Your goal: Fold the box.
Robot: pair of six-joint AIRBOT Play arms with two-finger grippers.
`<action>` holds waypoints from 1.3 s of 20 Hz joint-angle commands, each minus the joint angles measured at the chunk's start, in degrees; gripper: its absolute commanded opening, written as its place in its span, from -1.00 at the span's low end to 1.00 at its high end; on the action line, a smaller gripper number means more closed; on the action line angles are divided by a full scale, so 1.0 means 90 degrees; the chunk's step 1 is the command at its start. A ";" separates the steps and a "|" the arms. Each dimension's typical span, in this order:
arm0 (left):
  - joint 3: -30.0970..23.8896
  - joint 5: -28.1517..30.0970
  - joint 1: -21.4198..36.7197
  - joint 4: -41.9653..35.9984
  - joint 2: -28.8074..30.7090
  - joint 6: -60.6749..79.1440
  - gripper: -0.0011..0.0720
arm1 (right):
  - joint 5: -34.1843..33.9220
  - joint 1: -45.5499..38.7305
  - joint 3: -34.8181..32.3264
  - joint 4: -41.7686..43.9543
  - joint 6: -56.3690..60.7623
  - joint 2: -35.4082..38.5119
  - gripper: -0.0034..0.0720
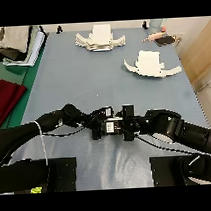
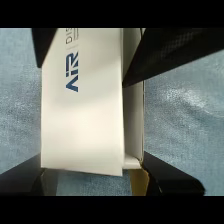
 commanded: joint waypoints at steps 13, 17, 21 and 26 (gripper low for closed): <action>-0.0002 -0.0002 -0.0005 -0.0005 -0.0002 -0.0010 0.25 | 0.0430 0.0022 0.0005 0.1035 -0.0413 0.0231 0.20; -0.0002 0.0000 -0.0005 -0.0005 -0.0002 -0.0010 0.25 | 0.0580 0.0017 0.0002 0.1149 0.0525 0.0763 0.08; -0.0002 0.0000 -0.0005 -0.0005 -0.0002 -0.0010 0.25 | 0.0396 -0.0061 -0.0260 0.1146 0.2545 0.0903 -0.91; -0.0002 0.0000 -0.0005 -0.0005 -0.0002 -0.0012 0.25 | -0.0724 -0.0068 -0.1076 0.1146 0.3614 0.0903 -0.91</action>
